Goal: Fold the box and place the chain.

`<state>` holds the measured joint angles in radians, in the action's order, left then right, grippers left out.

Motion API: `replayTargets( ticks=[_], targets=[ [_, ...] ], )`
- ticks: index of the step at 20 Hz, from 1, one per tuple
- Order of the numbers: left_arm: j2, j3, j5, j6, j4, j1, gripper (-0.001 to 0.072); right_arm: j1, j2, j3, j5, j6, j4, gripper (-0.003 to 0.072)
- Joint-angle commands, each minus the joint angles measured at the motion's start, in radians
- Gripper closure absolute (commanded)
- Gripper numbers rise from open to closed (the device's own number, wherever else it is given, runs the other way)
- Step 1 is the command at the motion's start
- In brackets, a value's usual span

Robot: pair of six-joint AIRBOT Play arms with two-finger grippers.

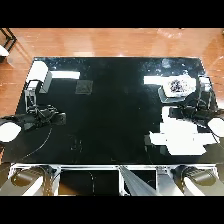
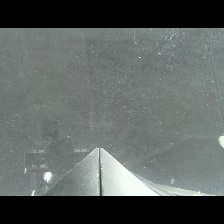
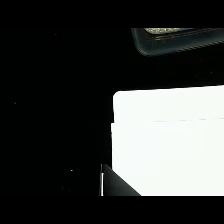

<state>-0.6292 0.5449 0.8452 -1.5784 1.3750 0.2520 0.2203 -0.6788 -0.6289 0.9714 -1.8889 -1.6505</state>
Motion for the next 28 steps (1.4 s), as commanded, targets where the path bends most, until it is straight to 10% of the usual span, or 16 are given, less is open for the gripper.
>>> replayTargets(
  ticks=[1, 15, 19, 20, 21, 23, 28],
  targets=[
    [0.001, 0.000, 0.000, 0.000, 0.000, 0.000, 0.0692, 0.000, 0.001, 0.000, 0.000, 0.000, 0.000, 0.0669],
    [0.000, 0.000, -0.044, 0.000, 0.000, 0.000, 0.0692, 0.000, 0.001, 0.000, -0.001, 0.000, 0.000, 0.0669],
    [-0.021, -0.001, -0.126, 0.000, 0.000, 0.000, 0.0683, 0.000, 0.001, 0.000, -0.218, -0.001, -0.021, 0.0669],
    [-0.034, -0.001, -0.139, 0.000, 0.000, 0.001, 0.0488, 0.000, 0.001, 0.001, -0.232, -0.001, 0.008, 0.0669],
    [-0.048, 0.000, -0.140, 0.000, -0.003, 0.001, 0.0103, 0.000, 0.001, 0.001, -0.225, -0.001, 0.029, 0.0655],
    [-0.073, 0.000, -0.115, -0.001, -0.034, 0.001, 0.0081, 0.000, 0.000, 0.001, -0.190, -0.033, 0.022, 0.0047],
    [-0.081, 0.000, -0.073, 0.002, -0.081, 0.001, 0.0082, -0.023, 0.000, -0.009, -0.076, -0.023, -0.055, -0.0026]
  ],
)
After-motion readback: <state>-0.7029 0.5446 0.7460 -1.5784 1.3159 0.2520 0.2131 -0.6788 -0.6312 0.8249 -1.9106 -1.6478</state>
